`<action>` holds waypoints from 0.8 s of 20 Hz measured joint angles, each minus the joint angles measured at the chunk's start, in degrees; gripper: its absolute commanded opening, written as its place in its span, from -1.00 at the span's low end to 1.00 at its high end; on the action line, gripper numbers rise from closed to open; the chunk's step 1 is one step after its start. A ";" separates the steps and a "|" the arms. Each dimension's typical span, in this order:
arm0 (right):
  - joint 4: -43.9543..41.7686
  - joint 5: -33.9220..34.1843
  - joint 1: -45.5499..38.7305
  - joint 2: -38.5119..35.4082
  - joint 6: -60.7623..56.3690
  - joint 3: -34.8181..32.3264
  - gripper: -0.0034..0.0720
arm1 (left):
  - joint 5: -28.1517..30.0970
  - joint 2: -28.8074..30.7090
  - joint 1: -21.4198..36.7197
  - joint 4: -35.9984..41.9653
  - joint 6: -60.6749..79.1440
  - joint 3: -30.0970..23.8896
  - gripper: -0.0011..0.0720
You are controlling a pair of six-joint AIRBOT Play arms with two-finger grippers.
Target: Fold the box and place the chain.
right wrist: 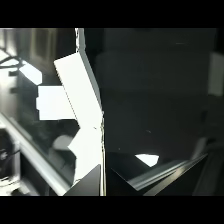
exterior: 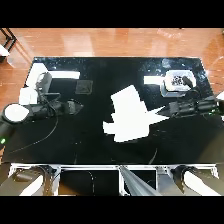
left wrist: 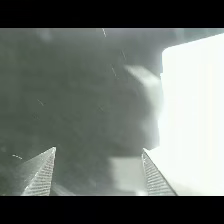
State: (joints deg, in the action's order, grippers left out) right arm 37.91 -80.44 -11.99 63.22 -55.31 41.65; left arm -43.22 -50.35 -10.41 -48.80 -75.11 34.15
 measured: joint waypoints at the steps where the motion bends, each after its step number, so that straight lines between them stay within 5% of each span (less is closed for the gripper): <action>1: -0.20 3.10 2.67 -3.63 -0.50 -2.29 -0.86 | -2.10 -1.88 0.20 4.09 3.82 0.00 0.75; 9: 2.40 25.33 20.85 -17.31 1.66 -15.89 -0.86 | -14.27 -15.65 2.40 20.52 27.89 0.00 0.75; 16: 2.58 33.05 26.62 -18.45 0.70 -19.26 -0.86 | -19.96 -24.33 2.62 29.20 48.48 0.04 0.75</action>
State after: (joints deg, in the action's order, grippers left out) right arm 40.49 -47.40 14.63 44.77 -54.61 22.39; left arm -63.18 -74.67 -7.79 -19.59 -26.63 34.20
